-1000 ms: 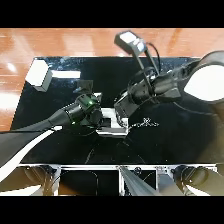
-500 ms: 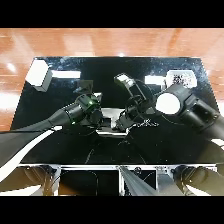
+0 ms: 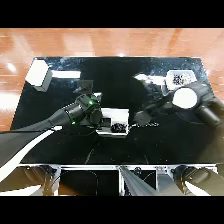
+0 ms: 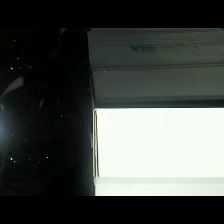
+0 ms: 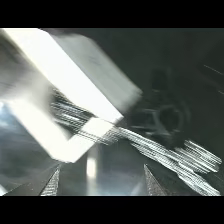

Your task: Fold the box and place the chain.

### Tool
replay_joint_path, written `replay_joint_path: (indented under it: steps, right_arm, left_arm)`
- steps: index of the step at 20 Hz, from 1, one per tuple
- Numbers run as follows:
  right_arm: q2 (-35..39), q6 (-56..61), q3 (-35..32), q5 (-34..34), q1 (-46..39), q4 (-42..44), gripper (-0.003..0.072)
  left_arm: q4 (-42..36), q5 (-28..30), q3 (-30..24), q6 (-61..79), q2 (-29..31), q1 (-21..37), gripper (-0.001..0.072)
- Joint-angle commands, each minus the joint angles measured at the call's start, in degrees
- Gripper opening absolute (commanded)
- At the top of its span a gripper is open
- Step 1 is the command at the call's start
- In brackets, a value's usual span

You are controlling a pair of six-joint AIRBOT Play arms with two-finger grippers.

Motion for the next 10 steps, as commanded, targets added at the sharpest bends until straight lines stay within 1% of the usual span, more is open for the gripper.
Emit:
replay_joint_path:
  steps: [1,2,3,4,5,7,10]
  right_arm:
    - [3.3,-11.6,-9.5,-1.3,-15.8,6.4,0.0627]
    - [3.2,-17.0,-13.3,-3.3,-20.6,11.9,0.0626]
    - [3.2,-22.2,-16.9,-6.8,-24.6,16.9,0.0626]
    - [3.1,-24.5,-19.2,-10.6,-26.9,20.1,0.0626]
    - [2.3,-26.6,-20.3,-12.5,-28.2,22.6,0.0626]
    - [-0.7,-29.2,-20.3,-12.6,-28.6,22.9,0.0625]
    - [-2.5,-41.5,-20.3,-12.1,-24.8,22.0,0.0626]
  left_arm:
    - [0.0,0.2,0.0,0.0,0.0,0.0,0.0019]
    - [0.0,0.2,0.0,0.0,0.0,0.0,0.0019]
    - [0.0,0.2,0.0,0.0,0.0,0.0,0.0019]
    - [0.0,0.1,0.0,0.0,0.0,0.0,0.0019]
    - [0.0,0.1,0.0,0.0,0.0,0.0,0.0019]
    - [0.0,0.1,0.0,0.0,0.0,0.0,0.0019]
    - [0.0,0.0,0.0,0.0,0.0,0.0,0.0019]
